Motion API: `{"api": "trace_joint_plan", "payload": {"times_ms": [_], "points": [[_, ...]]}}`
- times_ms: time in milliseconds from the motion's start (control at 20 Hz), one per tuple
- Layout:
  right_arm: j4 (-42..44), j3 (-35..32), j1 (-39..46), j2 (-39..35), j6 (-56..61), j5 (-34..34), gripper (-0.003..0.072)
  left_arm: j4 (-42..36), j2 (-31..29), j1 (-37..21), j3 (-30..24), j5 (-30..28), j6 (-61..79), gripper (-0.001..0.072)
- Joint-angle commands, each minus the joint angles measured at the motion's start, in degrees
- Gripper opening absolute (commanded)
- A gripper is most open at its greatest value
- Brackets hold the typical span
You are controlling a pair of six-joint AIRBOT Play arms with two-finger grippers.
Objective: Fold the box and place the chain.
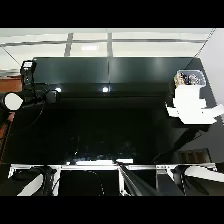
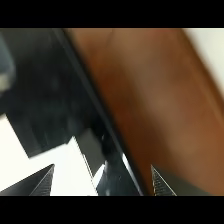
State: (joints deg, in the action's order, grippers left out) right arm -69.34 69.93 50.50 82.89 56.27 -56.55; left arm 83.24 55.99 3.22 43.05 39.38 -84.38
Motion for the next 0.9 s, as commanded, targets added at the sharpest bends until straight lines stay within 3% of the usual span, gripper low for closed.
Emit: {"api": "trace_joint_plan", "payload": {"times_ms": [0, 300, 450, 600, 650, 850], "points": [[1.9, 2.2, 1.2, 7.4, -11.3, -9.9, 0.0716, 0.1, 0.0, 0.0, 0.0, -0.3, 0.0, 0.071], [0.5, 2.2, -3.5, 11.2, -16.5, -4.5, 0.0715, 0.0, 0.0, 0.0, 0.0, -0.2, 0.0, 0.071], [-0.4, 3.2, -3.9, 11.3, -16.4, -5.1, 0.0454, -0.3, 0.0, 0.0, 0.0, -0.1, 0.0, 0.071], [-0.3, 6.7, -4.0, 11.2, -16.2, -9.7, 0.0046, -1.5, 0.0, 0.0, 0.0, -0.2, 0.0, 0.071], [-0.4, 7.7, -4.0, 11.1, -15.5, -11.8, 0.0014, -1.5, 0.0, 0.0, 0.0, -0.2, 0.0, 0.071], [4.1, 8.0, -4.0, 8.2, -12.5, -17.9, 0.0013, -3.2, 0.0, 0.0, 0.0, -0.4, 0.0, 0.071]]}}
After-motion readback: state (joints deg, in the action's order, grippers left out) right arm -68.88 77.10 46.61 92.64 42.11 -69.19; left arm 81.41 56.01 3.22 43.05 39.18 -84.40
